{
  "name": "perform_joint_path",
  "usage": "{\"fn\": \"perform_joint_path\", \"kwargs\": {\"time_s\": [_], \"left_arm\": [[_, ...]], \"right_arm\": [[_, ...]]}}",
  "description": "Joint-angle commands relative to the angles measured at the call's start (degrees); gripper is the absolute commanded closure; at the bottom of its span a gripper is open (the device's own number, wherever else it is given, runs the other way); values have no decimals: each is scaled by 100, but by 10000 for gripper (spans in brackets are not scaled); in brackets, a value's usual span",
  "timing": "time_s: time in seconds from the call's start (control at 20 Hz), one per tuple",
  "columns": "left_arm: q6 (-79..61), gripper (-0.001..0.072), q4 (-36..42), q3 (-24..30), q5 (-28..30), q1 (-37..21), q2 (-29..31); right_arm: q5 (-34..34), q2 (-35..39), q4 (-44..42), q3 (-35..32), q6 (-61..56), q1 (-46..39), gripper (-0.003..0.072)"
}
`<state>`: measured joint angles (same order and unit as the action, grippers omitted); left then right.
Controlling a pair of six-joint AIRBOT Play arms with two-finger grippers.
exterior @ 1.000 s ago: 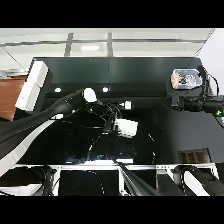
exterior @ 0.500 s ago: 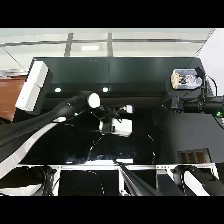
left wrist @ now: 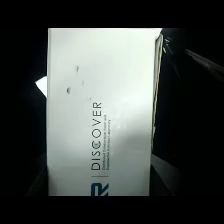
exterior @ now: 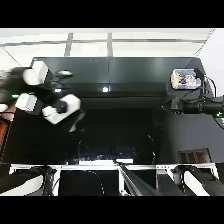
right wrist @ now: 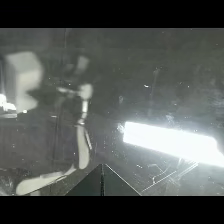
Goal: Fold the box and place the chain.
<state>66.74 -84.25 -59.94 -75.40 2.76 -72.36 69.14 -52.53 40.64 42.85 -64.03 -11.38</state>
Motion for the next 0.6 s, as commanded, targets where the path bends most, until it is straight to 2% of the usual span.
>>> {"fn": "perform_joint_path", "kwargs": {"time_s": [0.0,0.1,0.2,0.35,0.55], "left_arm": [[938,353,-225,601,-319,-1853,424],[931,352,-201,870,-232,-2712,498],[787,353,-407,981,-146,-3241,496],[605,350,-358,1005,455,-3735,496],[-1086,350,-177,1008,918,-4028,496]], "right_arm": [[-9,4,2,7,46,-4,668],[-61,4,2,7,46,-4,668],[-109,4,2,7,44,-4,668],[-31,4,4,7,44,-4,668],[-107,4,11,7,44,-4,668]]}}
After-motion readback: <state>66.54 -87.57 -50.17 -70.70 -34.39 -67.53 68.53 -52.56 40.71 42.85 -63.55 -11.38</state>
